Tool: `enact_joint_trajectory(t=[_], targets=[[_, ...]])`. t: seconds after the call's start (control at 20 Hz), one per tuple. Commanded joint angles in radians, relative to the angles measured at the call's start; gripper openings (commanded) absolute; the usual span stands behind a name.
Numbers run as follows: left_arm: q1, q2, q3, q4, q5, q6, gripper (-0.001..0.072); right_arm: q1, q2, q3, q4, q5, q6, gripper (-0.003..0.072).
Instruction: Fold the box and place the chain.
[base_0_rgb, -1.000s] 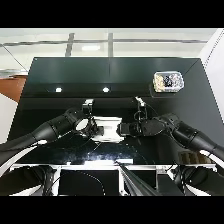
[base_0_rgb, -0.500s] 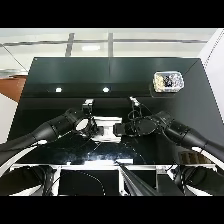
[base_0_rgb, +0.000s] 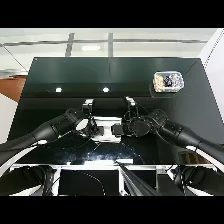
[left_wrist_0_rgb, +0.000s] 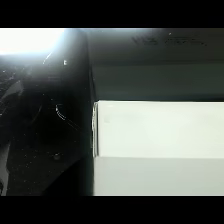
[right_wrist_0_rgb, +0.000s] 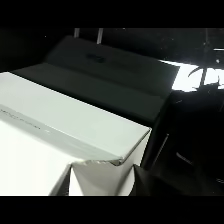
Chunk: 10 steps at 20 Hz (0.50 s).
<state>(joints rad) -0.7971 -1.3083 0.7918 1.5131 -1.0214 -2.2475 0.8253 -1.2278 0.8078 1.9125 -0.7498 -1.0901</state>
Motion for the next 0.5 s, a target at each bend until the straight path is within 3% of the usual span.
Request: enact_joint_trajectory(t=[0.0,0.4,0.45], targets=[[0.000,0.000,0.000,0.001,-0.002,0.000,0.0034,0.042,-0.028,0.036,-0.076,-0.015,0.063,0.0362],[0.000,0.000,0.000,-0.002,-0.002,0.000,0.0034,0.094,-0.102,0.130,-0.237,-0.159,0.161,0.0359],[0.000,0.000,0.000,-0.002,-0.002,0.000,0.0034,0.099,-0.109,0.143,-0.251,-0.176,0.179,0.0331]])
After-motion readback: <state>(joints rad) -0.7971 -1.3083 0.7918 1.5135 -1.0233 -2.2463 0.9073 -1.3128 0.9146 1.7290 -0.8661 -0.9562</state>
